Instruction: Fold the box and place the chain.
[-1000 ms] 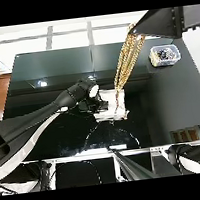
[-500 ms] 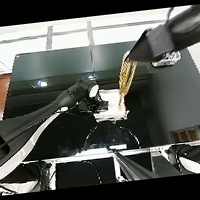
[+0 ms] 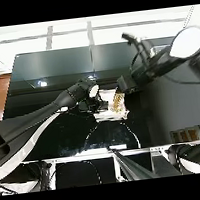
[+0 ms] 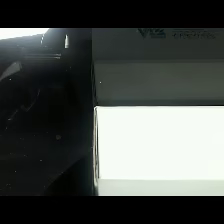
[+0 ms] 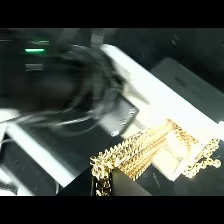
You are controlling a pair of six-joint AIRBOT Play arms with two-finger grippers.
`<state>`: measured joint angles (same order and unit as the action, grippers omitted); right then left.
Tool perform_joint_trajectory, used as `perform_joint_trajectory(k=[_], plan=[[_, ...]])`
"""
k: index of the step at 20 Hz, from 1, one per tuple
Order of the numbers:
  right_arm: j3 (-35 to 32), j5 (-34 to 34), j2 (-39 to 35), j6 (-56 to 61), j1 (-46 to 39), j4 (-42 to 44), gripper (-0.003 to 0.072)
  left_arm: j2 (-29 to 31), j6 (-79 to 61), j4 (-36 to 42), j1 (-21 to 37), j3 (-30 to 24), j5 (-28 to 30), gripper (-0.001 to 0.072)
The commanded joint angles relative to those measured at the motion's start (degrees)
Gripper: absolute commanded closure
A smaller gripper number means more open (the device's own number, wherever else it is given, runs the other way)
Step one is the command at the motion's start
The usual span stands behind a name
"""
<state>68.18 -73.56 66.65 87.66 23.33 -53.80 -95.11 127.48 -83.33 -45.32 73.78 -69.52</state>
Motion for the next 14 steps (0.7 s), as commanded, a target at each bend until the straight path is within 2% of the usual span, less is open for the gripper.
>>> perform_joint_trajectory(k=[1,3,4,5,8,10,12,14], plan=[[-11.6,12.9,0.0,2.1,0.4,0.7,0.0670,0.0,0.0,0.0,0.0,0.1,0.0,0.0681],[-14.0,14.5,0.0,2.1,0.4,1.3,0.0668,0.0,0.0,0.0,0.0,0.1,0.0,0.0681],[-14.1,14.3,0.0,2.1,0.4,1.4,0.0568,0.0,0.0,0.0,0.0,0.1,0.0,0.0681],[-14.1,13.9,-0.1,2.1,0.3,1.8,0.0354,0.0,0.0,0.0,0.0,0.1,0.0,0.0681],[-13.7,8.3,-3.3,-1.3,-2.8,0.5,0.0337,0.0,0.0,0.0,0.0,0.1,-0.1,0.0681],[-14.9,4.7,-7.8,-2.9,-6.9,-6.8,0.0337,0.0,0.0,0.0,0.0,0.1,0.0,0.0681],[-20.2,6.0,-13.0,-7.8,-10.7,-12.8,0.0338,0.0,0.0,0.0,0.0,0.1,0.0,0.0681],[-27.8,8.2,-16.3,-20.2,-12.2,-14.0,0.0339,0.0,0.0,0.0,0.0,0.1,0.0,0.0681]])
